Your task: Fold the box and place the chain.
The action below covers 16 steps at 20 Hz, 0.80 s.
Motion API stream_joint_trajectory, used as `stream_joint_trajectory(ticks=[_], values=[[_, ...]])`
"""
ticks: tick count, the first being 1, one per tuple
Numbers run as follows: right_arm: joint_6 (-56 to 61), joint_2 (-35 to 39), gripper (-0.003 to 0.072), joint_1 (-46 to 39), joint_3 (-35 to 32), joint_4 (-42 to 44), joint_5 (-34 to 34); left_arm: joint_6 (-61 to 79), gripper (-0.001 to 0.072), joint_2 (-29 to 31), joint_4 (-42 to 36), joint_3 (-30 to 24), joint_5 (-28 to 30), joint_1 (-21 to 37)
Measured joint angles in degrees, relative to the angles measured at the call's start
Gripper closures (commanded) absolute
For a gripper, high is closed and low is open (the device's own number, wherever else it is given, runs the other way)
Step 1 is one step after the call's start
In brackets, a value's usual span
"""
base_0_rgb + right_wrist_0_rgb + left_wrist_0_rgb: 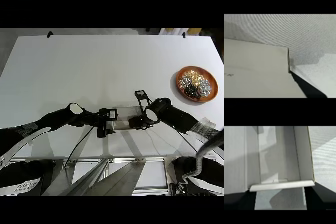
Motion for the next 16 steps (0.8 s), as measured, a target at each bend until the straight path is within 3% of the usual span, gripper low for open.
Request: stream_joint_trajectory(ticks=[2, 4, 6, 8, 10, 16], values=[[0.04, -0.37, 0.0552, 0.11, 0.0, -0.37, -0.11, 0.0, 0.0499, 0.0, 0.0, 0.0, 0.0, 0.02], [0.24, -0.55, 0.0658, 0.15, 0.0, -1.03, 0.02, 0.0, 0.0499, 0.0, 0.0, 0.0, 0.0, 0.02], [0.59, -0.63, 0.067, 0.2, 0.02, -1.07, -0.17, -0.33, 0.0499, 0.0, -0.15, 0.0, -0.02, 0.02], [0.44, -0.72, 0.0654, 0.2, 0.04, -1.2, -0.2, -0.17, 0.0499, 0.0, -0.13, 0.0, -0.02, 0.02], [-0.11, -0.79, 0.0504, 0.24, 0.02, -1.66, -0.74, 0.11, 0.0499, 0.0, 0.07, 0.0, 0.04, 0.02], [0.0, -0.66, 0.05, 0.24, -0.02, -1.73, -0.9, 0.11, 0.0499, 0.0, 0.07, 0.0, 0.02, 0.02]])
